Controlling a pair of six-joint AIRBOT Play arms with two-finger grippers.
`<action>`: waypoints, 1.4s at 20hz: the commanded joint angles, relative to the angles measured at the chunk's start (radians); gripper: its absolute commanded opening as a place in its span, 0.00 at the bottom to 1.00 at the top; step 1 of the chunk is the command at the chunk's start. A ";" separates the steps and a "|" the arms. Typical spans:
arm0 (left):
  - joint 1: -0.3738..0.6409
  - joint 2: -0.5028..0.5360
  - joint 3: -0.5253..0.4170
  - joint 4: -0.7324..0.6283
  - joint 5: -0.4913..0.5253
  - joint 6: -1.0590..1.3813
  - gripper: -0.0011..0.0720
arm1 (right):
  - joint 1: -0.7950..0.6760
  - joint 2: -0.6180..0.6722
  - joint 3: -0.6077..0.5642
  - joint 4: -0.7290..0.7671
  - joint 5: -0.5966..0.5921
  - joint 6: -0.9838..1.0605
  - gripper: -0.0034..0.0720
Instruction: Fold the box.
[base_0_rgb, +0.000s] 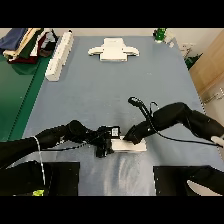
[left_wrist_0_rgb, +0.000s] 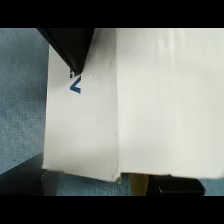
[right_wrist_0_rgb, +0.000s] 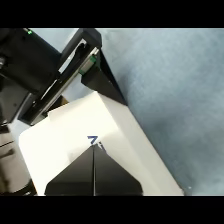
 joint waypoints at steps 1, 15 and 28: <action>0.001 0.000 0.000 0.000 0.000 0.000 0.73 | 0.078 0.148 -0.126 -0.059 0.236 -0.014 0.05; 0.001 0.000 0.000 0.000 0.000 0.000 0.73 | 0.234 0.299 -0.169 -0.309 0.298 0.004 0.10; 0.001 0.000 0.000 0.000 0.000 0.000 0.73 | 0.316 0.262 -0.105 -0.368 0.215 -0.372 0.74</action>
